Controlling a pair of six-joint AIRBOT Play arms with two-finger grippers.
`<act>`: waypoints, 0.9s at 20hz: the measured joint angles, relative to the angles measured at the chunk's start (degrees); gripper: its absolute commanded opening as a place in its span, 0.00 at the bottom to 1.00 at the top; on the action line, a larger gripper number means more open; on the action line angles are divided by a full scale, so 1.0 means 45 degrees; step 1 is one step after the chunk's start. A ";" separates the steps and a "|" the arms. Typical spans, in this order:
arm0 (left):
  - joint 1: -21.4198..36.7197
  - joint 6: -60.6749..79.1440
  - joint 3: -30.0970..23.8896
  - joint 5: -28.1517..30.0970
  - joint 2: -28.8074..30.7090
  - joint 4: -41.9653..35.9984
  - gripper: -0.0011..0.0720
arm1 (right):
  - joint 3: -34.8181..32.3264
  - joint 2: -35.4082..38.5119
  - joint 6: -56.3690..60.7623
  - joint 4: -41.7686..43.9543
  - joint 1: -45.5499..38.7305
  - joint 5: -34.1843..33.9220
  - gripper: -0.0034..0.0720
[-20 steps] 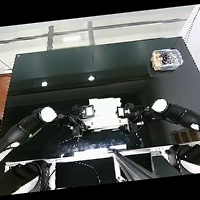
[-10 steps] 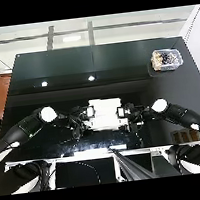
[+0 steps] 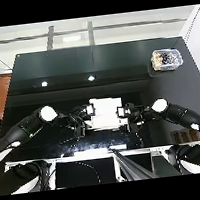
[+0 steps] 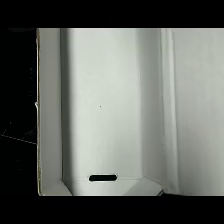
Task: Fold the box and place the chain.
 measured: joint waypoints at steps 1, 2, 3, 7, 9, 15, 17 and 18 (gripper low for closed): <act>0.0000 0.0000 0.0000 0.0015 0.0000 -0.0010 0.43 | 0.0005 0.0000 -0.0005 0.0000 0.0000 0.0000 0.75; 0.0000 -0.0005 0.0000 0.0073 0.0000 -0.0053 0.32 | 0.0005 0.0000 0.0000 0.0000 0.0000 -0.0005 0.75; -0.0005 -0.0005 0.0000 0.0160 0.0000 -0.0112 0.32 | 0.0000 0.0000 0.0000 0.0005 0.0000 -0.0015 0.75; 0.0000 -0.0010 0.0000 0.0636 -0.0010 -0.0393 0.32 | 0.0005 0.0000 0.0039 0.0019 0.0000 -0.0049 0.75; 0.0000 -0.0010 0.0000 0.0685 -0.0029 -0.0661 0.32 | 0.0005 0.0000 0.0024 0.0019 0.0000 -0.0044 0.75; 0.0000 -0.0010 -0.0058 0.0729 -0.0180 -0.1379 0.31 | 0.0005 0.0000 0.0000 0.0010 0.0000 -0.0024 0.75; 0.0000 -0.0010 -0.0180 0.0831 -0.0214 -0.1481 0.31 | 0.0005 0.0000 -0.0005 0.0005 0.0000 -0.0010 0.75; 0.0000 -0.0010 -0.0253 0.0860 -0.0223 -0.1496 0.31 | 0.0005 0.0000 -0.0015 0.0000 0.0000 0.0000 0.75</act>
